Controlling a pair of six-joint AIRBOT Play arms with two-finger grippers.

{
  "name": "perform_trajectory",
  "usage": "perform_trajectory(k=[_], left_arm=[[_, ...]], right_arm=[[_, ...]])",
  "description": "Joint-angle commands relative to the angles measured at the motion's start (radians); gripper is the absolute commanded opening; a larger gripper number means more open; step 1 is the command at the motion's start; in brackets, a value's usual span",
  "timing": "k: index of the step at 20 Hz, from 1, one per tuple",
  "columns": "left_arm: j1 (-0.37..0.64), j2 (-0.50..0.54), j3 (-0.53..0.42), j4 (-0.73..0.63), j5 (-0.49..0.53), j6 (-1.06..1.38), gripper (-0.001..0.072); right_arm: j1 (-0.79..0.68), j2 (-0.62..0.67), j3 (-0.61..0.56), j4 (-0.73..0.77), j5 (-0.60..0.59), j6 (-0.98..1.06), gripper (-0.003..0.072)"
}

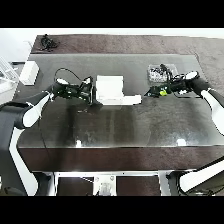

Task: Fold the box and place the chain.

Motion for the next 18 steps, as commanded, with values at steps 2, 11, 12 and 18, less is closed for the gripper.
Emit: perform_trajectory(k=[2, 11, 12, 18], left_arm=[[0.0, 0.0, 0.0, 0.0, 0.0, 0.0, 0.0308], [0.0, 0.0, 0.0, 0.0, 0.0, 0.0, 0.0308], [0.0, 0.0, 0.0, 0.0, 0.001, 0.0, 0.0309], [0.0, 0.0, 0.0, 0.0, 0.0, 0.0, 0.0309]], right_arm=[[0.045, -0.059, -0.001, 0.121, 0.095, 0.032, 0.001], [0.198, -0.049, 0.067, 0.13, 0.092, 0.062, 0.0009], [0.198, -0.041, 0.077, 0.121, 0.092, 0.077, 0.0009], [0.2, -0.032, 0.114, 0.116, 0.137, 0.103, 0.0084]])
